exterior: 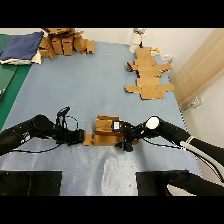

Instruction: Fold the box.

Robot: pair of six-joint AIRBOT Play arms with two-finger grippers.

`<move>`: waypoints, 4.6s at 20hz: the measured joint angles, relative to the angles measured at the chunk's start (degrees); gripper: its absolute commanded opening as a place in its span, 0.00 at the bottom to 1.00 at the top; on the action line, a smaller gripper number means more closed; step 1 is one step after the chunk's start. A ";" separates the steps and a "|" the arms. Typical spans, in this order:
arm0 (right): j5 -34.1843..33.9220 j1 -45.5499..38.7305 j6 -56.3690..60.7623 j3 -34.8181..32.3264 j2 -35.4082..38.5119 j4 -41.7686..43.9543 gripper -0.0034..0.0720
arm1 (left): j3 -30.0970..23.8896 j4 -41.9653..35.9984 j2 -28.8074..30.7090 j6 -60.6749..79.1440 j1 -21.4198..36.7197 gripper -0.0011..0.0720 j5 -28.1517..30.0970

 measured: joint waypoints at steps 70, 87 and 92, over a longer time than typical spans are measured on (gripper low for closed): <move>0.13 0.02 0.02 0.00 0.00 0.02 0.69 | 3.72 -7.15 3.48 7.65 -2.69 0.68 -2.80; 0.15 0.02 0.02 0.00 0.00 0.02 0.69 | 16.74 20.90 -3.93 -18.73 -15.85 0.68 -3.78; 0.24 0.02 0.02 0.00 0.00 0.02 0.69 | 19.41 27.63 1.92 -23.41 -15.41 0.64 -6.56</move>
